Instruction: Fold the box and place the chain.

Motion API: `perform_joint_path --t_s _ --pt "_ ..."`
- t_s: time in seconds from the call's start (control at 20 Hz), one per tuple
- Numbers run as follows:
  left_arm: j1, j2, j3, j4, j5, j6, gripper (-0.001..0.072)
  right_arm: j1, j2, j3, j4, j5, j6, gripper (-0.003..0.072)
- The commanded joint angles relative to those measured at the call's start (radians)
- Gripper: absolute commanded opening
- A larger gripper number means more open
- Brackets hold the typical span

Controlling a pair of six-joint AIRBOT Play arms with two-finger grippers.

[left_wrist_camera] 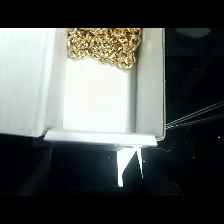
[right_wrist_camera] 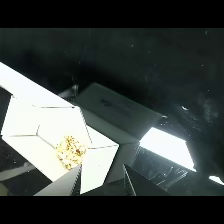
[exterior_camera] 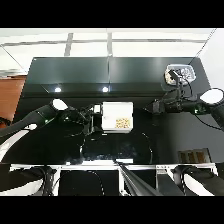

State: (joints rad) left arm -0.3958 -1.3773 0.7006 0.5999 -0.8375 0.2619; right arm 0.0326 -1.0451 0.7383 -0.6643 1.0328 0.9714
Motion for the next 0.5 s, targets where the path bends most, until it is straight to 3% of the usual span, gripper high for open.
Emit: perform_joint_path --t_s 0.0,0.45 --pt "-0.027 -0.002 0.001 -0.014 0.042 -0.004 0.0712 0.001 -0.001 0.001 0.000 -0.010 0.000 0.0322" --pt "-0.057 -0.003 0.002 -0.018 0.079 -0.002 0.0691 0.002 -0.001 0.001 0.000 -0.020 0.000 0.0322"
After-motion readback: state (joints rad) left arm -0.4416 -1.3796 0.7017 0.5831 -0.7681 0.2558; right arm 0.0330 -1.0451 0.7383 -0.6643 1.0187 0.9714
